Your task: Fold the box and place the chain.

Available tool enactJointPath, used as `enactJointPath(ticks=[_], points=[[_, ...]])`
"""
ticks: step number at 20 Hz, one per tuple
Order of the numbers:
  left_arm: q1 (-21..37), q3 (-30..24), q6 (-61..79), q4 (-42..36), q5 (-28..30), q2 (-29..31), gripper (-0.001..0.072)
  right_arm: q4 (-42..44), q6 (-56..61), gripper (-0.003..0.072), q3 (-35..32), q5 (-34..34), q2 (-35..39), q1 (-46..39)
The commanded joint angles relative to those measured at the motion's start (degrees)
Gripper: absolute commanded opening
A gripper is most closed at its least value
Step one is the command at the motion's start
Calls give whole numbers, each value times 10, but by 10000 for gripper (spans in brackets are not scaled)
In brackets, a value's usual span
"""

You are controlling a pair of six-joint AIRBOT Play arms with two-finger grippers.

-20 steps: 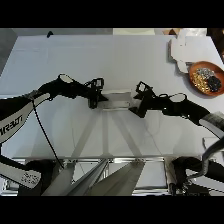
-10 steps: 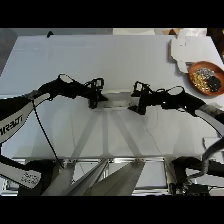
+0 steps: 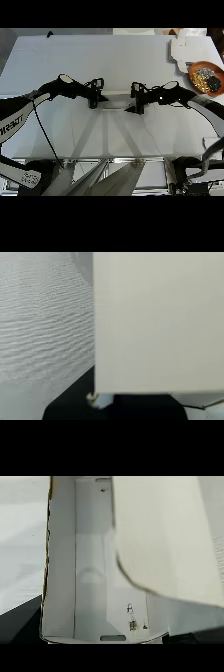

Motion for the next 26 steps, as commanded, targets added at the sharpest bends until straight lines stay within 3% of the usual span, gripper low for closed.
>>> enactJointPath(ticks=[1, 14, 18, 23, 26], points=[[0, 0, 0, -1, 0, 0, 12, -28, 15, 689, 9, 28, -20, 0], [0, 0, 0, -1, 0, 0, 12, -8, 90, 689, -5, -12, -19, 0], [0, 0, 0, -1, 0, 0, 12, 6, 85, 689, -21, -28, 1, 0], [0, 0, 0, -1, 0, 0, 12, 83, -5, 689, -47, -14, 7, 2], [0, 0, 0, -1, 0, 0, 12, 68, 13, 689, -48, -35, 7, 1]])
